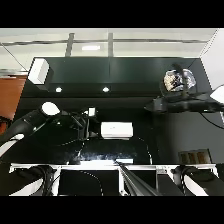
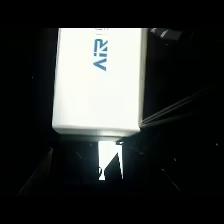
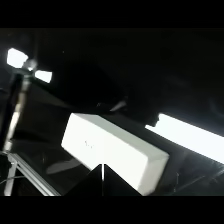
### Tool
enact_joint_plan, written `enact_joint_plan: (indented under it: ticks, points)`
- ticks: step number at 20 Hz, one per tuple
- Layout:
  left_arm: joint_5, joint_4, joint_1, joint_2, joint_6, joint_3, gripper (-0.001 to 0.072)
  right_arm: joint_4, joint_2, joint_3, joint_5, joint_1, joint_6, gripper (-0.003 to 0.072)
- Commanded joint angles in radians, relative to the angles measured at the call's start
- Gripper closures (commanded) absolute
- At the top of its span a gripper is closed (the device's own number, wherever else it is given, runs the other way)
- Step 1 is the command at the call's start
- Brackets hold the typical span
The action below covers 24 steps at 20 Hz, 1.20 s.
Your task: Fold the box and place the chain.
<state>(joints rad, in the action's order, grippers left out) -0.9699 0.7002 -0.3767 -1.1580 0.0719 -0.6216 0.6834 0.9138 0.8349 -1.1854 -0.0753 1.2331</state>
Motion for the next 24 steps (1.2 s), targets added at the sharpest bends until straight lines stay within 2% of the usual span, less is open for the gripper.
enact_joint_plan:
  ticks: [1,4,6,11,14,16,24]
  points:
    - [-0.050,0.016,-0.021,0.084,-0.128,-0.019,-0.0003,0.061,-0.049,0.002,-0.029,0.124,0.016,0.0673]
    - [0.035,0.006,-0.160,0.061,-0.217,-0.097,-0.0001,0.095,-0.049,0.002,0.011,0.135,0.016,0.0674]
    - [0.094,0.005,-0.209,-0.010,-0.274,-0.161,0.0001,0.097,-0.049,0.002,0.014,0.135,0.016,0.0674]
    - [0.043,-0.006,-0.227,-0.219,-0.328,-0.320,0.0000,0.101,-0.049,0.002,0.011,0.135,0.016,0.0674]
    - [-0.022,0.001,-0.230,-0.263,-0.358,-0.336,0.0001,0.101,-0.049,0.002,0.011,0.135,0.016,0.0674]
    - [-0.067,0.052,-0.234,-0.274,-0.373,-0.336,0.0000,0.102,-0.049,0.002,0.014,0.135,0.016,0.0674]
    - [-0.054,0.107,-0.259,-0.275,-0.379,-0.336,-0.0002,0.119,-0.049,0.002,0.024,0.135,0.016,0.0674]
